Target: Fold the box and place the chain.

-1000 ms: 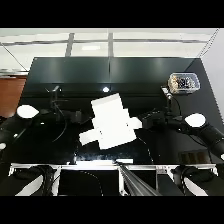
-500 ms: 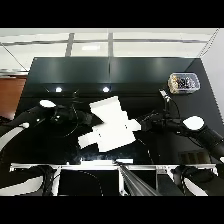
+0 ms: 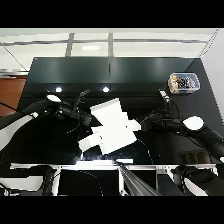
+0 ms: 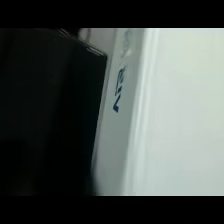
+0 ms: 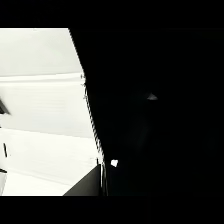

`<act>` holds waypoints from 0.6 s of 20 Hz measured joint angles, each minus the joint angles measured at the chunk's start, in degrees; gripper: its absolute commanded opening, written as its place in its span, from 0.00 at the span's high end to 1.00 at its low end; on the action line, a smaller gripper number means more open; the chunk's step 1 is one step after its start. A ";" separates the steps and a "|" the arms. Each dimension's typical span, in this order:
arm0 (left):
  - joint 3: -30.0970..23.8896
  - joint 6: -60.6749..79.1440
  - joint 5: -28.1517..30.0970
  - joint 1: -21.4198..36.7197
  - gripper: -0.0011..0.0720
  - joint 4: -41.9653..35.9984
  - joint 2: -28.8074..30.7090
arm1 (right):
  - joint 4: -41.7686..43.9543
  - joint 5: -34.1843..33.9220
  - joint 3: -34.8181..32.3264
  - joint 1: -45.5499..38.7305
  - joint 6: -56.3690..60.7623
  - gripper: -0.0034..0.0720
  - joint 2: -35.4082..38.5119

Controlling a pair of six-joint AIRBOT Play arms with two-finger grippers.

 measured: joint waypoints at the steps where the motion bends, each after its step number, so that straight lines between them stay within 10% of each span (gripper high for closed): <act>1: 0.31 0.39 -0.92 0.04 0.95 0.48 -0.28 | -0.07 0.17 0.00 -0.13 0.00 0.76 0.00; 2: 0.63 0.52 -0.87 0.09 0.95 1.53 -0.55 | 0.00 0.17 0.04 -0.39 0.02 0.32 0.00; 3: 1.05 0.66 -0.92 0.13 0.95 2.69 -0.72 | -0.07 0.22 0.13 -0.92 0.02 0.15 0.02; 12: 3.43 1.62 -0.63 -4.02 0.95 9.22 5.97 | -19.87 20.26 12.13 -14.51 -0.20 0.15 0.02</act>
